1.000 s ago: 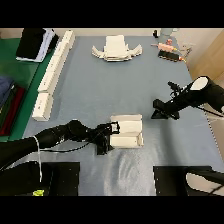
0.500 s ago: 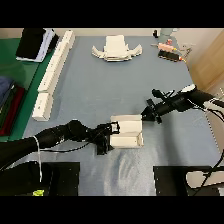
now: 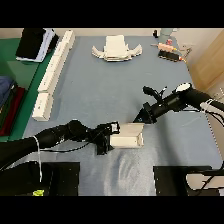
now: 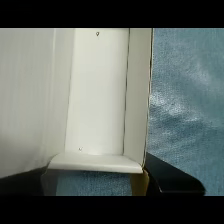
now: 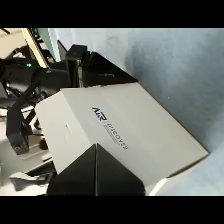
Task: Fold the box.
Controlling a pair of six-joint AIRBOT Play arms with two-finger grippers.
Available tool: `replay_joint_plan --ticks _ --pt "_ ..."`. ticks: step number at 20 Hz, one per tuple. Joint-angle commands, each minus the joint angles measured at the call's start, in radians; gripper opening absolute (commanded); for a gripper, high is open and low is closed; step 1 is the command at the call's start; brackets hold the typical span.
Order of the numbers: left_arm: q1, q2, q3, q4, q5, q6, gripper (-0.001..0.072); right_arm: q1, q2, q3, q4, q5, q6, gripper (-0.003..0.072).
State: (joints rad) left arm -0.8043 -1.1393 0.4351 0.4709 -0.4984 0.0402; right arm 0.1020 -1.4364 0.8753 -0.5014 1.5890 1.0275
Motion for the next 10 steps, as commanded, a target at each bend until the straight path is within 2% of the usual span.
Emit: replay_joint_plan --ticks 1,6,10 --pt "0.000 0.000 0.001 0.000 0.000 0.000 0.0421 0.039 0.069 -0.002 -0.066 -0.047 -0.092 0.0006" --pt "0.000 0.000 0.001 0.000 0.000 0.000 0.0421 0.159 0.231 -0.028 -0.270 -0.317 -0.137 0.0007" --pt "0.000 0.000 0.001 0.000 0.000 0.000 0.0421 0.258 0.346 -0.077 -0.311 -0.492 -0.202 0.0006"
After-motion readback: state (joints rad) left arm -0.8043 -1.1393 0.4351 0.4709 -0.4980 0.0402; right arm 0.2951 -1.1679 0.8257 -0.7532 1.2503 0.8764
